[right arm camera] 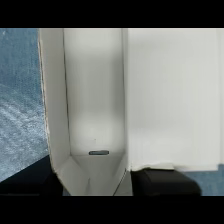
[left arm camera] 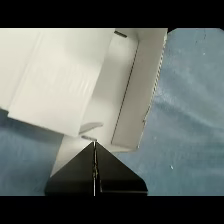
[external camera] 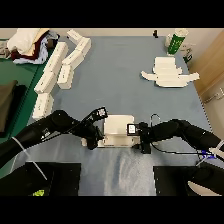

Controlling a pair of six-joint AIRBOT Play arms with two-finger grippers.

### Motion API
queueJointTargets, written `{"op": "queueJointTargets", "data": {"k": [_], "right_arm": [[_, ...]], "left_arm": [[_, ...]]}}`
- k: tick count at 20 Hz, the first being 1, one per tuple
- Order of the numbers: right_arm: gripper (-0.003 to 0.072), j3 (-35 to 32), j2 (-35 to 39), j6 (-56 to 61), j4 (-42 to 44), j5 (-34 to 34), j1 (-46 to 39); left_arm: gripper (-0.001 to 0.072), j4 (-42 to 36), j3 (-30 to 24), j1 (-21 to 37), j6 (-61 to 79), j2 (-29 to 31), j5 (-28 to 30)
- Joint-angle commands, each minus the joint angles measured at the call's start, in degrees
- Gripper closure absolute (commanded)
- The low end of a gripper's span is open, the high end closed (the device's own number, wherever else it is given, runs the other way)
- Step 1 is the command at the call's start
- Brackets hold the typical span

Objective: Fold the box.

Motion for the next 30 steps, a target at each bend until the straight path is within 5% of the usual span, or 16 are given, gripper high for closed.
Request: {"op": "queueJointTargets", "data": {"k": [1, 8, 11, 14, 17, 22, 30], "right_arm": [[0.0243, 0.00, 0.04, 0.17, 0.11, -0.04, 0.02], [0.0243, 0.00, 0.04, 0.17, 0.11, -0.04, 0.02], [0.0243, 0.00, 0.04, 0.17, 0.11, -0.04, 0.02], [0.0243, 0.00, 0.04, 0.17, 0.11, -0.04, 0.02], [0.0243, 0.00, 0.04, 0.17, 0.11, -0.04, 0.02], [0.0243, 0.00, 0.04, 0.17, 0.11, -0.04, 0.02], [0.0243, 0.00, 0.04, 0.17, 0.11, -0.04, 0.02]], "left_arm": [[0.0695, 16.02, 3.56, 0.11, -24.02, 6.84, -6.93], [0.0695, 43.58, 4.59, 5.03, -74.88, 18.45, -18.23], [0.0695, 34.99, 2.40, 13.09, -75.97, 16.92, -20.00], [0.0695, 22.34, -3.32, 15.87, -71.82, 14.08, -12.81], [0.0695, 15.06, -7.96, 13.11, -70.79, 10.91, -6.10], [0.0696, 7.96, -8.46, 4.04, -70.34, 8.26, 3.78], [0.0695, -0.96, -7.89, 1.42, -65.26, 10.16, 6.14]]}}
